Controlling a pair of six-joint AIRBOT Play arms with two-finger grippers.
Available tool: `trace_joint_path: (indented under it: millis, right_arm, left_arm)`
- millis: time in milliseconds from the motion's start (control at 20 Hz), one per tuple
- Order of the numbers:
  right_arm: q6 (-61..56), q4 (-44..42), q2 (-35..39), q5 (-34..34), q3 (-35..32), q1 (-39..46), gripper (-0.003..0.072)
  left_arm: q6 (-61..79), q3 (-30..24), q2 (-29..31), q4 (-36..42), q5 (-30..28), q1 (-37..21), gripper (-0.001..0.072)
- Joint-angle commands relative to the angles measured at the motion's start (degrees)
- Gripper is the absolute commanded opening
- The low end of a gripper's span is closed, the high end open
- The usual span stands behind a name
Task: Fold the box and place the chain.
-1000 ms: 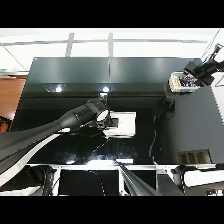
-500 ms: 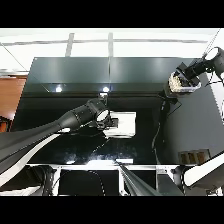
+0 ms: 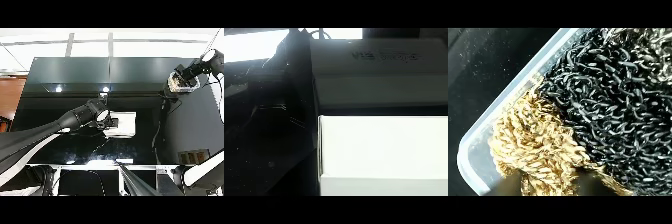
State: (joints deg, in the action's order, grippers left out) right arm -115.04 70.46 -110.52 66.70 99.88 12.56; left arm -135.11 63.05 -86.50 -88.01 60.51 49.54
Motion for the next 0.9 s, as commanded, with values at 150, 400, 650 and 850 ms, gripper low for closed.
trace_joint_path:
  millis: [150, 400, 650, 850]
  right_arm:
    - [9.0, -0.2, 3.4, 1.7, 0.1, 1.6, 0.0015]
    - [20.2, -0.2, 13.8, 2.5, 0.1, 2.3, 0.0014]
    - [26.3, -4.5, 29.1, -2.2, 0.2, 2.3, 0.0009]
    - [29.2, -8.1, 37.9, -1.0, 2.9, 2.3, 0.0009]
  left_arm:
    - [0.0, 0.0, 0.0, 0.0, 0.0, -0.1, 0.0028]
    - [0.0, 0.0, 0.0, 0.0, 0.0, -0.1, 0.0028]
    - [0.0, 0.0, 0.0, 0.0, 0.0, -0.1, 0.0028]
    - [0.0, 0.0, 0.0, 0.0, -0.1, -0.1, 0.0028]
